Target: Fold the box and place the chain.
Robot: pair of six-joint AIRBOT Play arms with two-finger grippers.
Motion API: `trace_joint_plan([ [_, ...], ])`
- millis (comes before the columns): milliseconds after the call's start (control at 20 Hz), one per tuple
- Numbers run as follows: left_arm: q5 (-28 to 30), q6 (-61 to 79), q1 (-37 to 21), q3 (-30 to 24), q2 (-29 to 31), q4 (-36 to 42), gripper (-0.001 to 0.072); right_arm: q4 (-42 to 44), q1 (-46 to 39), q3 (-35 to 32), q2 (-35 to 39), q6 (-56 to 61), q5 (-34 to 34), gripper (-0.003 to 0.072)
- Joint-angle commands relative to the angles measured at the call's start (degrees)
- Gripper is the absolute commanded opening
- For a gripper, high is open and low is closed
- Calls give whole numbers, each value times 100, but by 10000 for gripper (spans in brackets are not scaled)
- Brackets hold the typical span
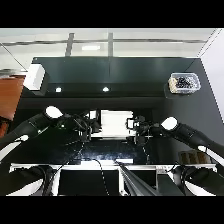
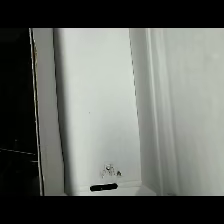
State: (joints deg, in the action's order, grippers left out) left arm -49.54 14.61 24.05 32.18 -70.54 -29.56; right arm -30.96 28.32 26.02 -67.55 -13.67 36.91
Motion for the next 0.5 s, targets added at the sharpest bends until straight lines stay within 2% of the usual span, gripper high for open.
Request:
trace_joint_plan([
  [0, 238, -4, 205, 4, -2, 28, 142, 2, 0, 2, -2, 2, 0, 307],
  [250, 306, -299, 468, 4, -94, 24, 140, 2, 0, 2, -2, 2, 0, 307],
  [350, 304, -356, 396, 7, -94, 24, 63, 2, 0, 2, -2, 2, 2, 307],
  [450, 299, -356, 328, 7, -94, 24, 63, 0, 0, 2, -2, 2, 2, 307],
])
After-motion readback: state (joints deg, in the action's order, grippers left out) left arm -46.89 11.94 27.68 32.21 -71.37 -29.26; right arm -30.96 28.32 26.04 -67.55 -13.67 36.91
